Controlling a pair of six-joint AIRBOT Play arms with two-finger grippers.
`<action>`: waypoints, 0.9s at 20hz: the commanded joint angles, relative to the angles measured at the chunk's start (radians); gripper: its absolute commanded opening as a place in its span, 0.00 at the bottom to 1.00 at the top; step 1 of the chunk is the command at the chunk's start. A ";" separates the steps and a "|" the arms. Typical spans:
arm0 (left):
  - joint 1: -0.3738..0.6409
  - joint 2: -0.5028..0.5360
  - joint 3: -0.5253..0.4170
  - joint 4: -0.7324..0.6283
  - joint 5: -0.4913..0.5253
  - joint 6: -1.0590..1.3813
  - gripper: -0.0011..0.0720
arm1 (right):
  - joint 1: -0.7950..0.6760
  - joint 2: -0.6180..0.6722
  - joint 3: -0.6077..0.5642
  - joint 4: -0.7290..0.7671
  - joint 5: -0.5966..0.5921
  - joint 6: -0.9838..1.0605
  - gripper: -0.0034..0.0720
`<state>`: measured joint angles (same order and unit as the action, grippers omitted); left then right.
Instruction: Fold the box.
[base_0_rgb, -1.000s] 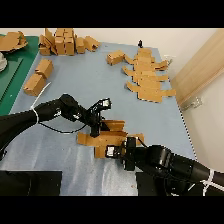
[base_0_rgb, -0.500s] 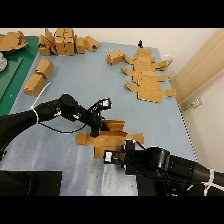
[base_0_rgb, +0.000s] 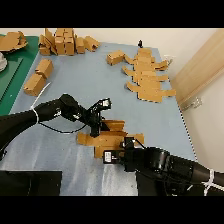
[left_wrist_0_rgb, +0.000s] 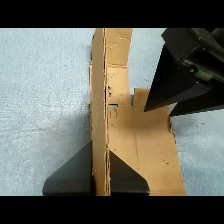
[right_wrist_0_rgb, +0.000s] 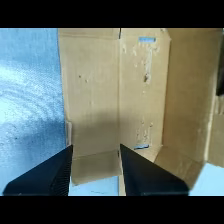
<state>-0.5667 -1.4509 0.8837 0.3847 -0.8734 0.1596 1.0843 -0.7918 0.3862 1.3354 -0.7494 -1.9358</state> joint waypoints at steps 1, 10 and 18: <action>0.001 0.000 0.000 0.001 0.000 0.000 0.03 | 0.021 0.001 0.001 0.044 -0.029 -0.003 0.65; 0.001 0.000 0.000 0.000 0.000 0.000 0.03 | 0.037 -0.042 -0.005 -0.034 0.012 0.010 0.65; 0.001 -0.001 0.000 0.000 0.001 0.000 0.03 | 0.037 -0.042 0.010 -0.051 0.035 0.010 0.65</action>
